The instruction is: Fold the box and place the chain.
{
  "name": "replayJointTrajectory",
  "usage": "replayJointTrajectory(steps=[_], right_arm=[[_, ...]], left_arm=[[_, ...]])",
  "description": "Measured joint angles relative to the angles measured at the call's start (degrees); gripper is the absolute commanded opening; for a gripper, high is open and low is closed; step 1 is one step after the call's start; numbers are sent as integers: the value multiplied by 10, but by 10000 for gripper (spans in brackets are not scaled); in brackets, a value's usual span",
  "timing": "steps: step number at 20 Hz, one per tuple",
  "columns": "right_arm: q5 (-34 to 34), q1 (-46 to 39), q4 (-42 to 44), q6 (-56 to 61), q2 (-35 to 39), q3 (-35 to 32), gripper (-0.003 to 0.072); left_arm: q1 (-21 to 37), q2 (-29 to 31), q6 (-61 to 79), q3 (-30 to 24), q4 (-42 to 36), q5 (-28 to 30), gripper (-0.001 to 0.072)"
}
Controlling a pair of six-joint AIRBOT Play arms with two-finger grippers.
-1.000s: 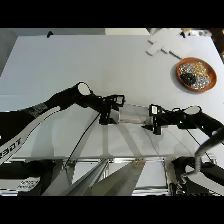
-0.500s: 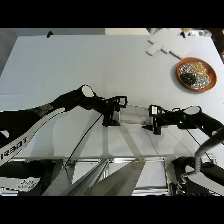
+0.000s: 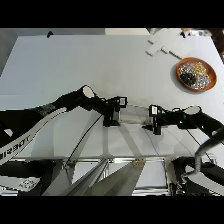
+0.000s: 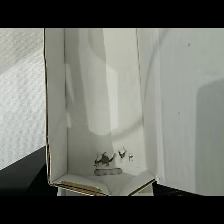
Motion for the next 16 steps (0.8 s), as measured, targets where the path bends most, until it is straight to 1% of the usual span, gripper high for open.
replayJointTrajectory(steps=[3, 4, 5, 7, 8, 9, 10, 11, 12, 16], right_arm=[[0, 0, 0, 0, 0, 0, 406], [0, 0, 0, 0, 0, 0, 406], [0, 0, 0, 0, 0, 0, 406], [0, 0, 0, 0, 0, 0, 406], [0, 0, 0, 0, 0, 0, 406], [0, 0, 0, 0, 0, 0, 406], [0, 0, 0, 1, 0, 0, 406], [0, 0, 0, 1, 0, 0, 406], [0, 0, 0, 1, 0, 0, 406], [0, 0, 0, 0, 0, 0, 406]], left_arm=[[0, -5, 0, 0, -4, -1, 691], [0, -6, 0, 0, -9, -1, 671], [0, -7, 3, 0, -14, -1, 629], [0, -7, 9, 0, -22, -1, 625], [0, -8, 11, 0, -24, -1, 587], [0, -8, 11, 0, -26, -2, 458], [0, -8, 11, 0, -28, -1, 295], [0, -8, 12, 0, -28, -2, 183], [0, -8, 13, 0, -28, -2, 171], [0, -8, 13, 0, -24, -2, 171]])
